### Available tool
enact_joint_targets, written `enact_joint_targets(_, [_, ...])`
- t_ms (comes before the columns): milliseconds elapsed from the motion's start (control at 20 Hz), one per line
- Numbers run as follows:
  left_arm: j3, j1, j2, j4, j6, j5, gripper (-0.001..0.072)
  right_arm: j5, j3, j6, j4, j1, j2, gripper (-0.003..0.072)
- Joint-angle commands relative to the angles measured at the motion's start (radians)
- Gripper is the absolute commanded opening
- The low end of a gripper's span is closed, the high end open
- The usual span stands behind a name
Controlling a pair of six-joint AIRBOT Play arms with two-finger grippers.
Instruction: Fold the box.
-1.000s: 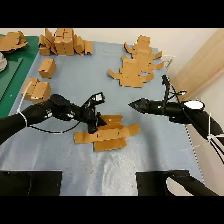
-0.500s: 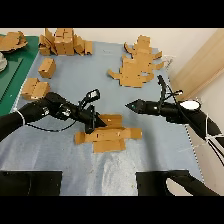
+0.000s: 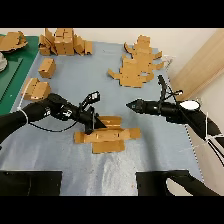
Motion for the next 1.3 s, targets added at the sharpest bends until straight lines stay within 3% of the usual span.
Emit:
enact_joint_targets(0, [0.0, 0.003, -0.048, -0.001, 0.006, -0.02, 0.0012, -0.004, 0.0, 0.0, 0.0, 0.001, 0.0, 0.0083])
enact_joint_targets(700, [0.033, 0.023, -0.064, 0.007, 0.003, -0.024, 0.0012, -0.004, -0.011, 0.0, -0.001, 0.001, -0.013, 0.0083])
enact_joint_targets(950, [0.033, 0.023, -0.063, 0.01, 0.006, 0.05, 0.0013, 0.004, -0.011, 0.0, -0.001, 0.001, -0.013, 0.0083])
enact_joint_targets(1250, [0.033, 0.023, -0.063, 0.01, 0.007, 0.045, 0.0012, 0.022, -0.011, -0.003, -0.006, 0.001, -0.013, 0.0079])
